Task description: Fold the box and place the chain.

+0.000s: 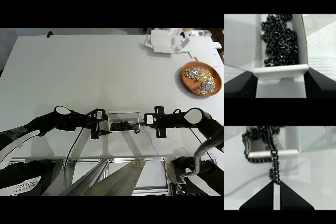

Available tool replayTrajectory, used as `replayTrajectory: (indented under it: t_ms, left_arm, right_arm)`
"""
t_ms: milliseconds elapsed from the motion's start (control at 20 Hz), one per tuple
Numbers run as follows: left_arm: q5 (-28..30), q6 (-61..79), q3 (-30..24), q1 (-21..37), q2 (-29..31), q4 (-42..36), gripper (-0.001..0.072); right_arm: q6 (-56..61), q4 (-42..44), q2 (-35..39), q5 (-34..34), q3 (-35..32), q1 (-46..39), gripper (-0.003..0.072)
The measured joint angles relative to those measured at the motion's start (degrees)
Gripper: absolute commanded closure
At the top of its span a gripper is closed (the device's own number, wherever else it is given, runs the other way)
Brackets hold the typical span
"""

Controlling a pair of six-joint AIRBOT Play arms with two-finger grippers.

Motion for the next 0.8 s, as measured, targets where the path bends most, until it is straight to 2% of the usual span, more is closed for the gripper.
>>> replayTrajectory:
  t_ms: [150, 350, 550, 800]
  left_arm:
    - [0.0, 0.0, 0.0, 0.0, 0.0, 0.0, 0.0601]
    - [0.0, 0.0, 0.0, 0.0, 0.0, 0.0, 0.0601]
    - [0.0, 0.0, 0.0, 0.0, 0.0, 0.0, 0.0601]
    - [0.0, 0.0, 0.0, 0.0, 0.0, 0.0, 0.0601]
  right_arm:
    - [9.2, -4.6, 1.3, 5.6, 6.1, -0.4, 0.0673]
    - [20.2, -4.5, 1.8, 18.0, 19.9, -0.7, 0.0673]
    - [29.4, 2.8, 1.7, 25.5, 31.7, -0.7, 0.0673]
    - [34.6, 13.0, 1.4, 28.7, 37.6, -0.5, 0.0673]
